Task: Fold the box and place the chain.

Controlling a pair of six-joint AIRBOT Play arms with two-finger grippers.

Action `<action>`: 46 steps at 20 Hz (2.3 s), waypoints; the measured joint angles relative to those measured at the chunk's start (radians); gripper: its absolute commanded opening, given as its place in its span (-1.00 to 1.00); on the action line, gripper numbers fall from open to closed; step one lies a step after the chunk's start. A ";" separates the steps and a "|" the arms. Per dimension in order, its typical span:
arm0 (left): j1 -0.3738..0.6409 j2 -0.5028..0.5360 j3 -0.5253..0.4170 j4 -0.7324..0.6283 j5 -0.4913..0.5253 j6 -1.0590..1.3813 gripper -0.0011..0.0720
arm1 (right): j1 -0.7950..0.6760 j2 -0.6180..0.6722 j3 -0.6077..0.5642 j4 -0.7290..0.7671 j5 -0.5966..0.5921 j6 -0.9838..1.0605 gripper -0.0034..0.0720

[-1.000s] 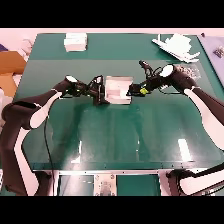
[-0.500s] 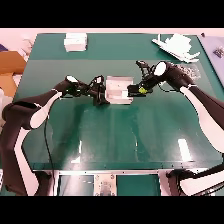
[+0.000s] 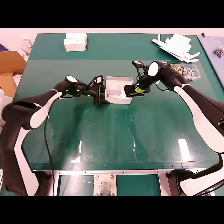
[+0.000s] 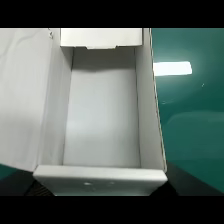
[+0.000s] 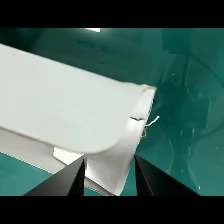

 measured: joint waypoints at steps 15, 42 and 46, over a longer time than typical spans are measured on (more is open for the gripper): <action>-0.002 0.000 0.000 0.000 -0.001 0.001 0.02 | 0.043 -0.055 0.049 -0.130 0.038 0.178 -0.03; 0.000 0.000 0.000 0.000 0.000 -0.002 0.02 | 0.083 -0.150 0.143 -0.194 0.128 0.247 -0.76; -0.002 0.000 0.000 0.000 0.002 0.003 0.02 | 0.086 -0.150 0.153 -0.182 0.128 0.240 0.14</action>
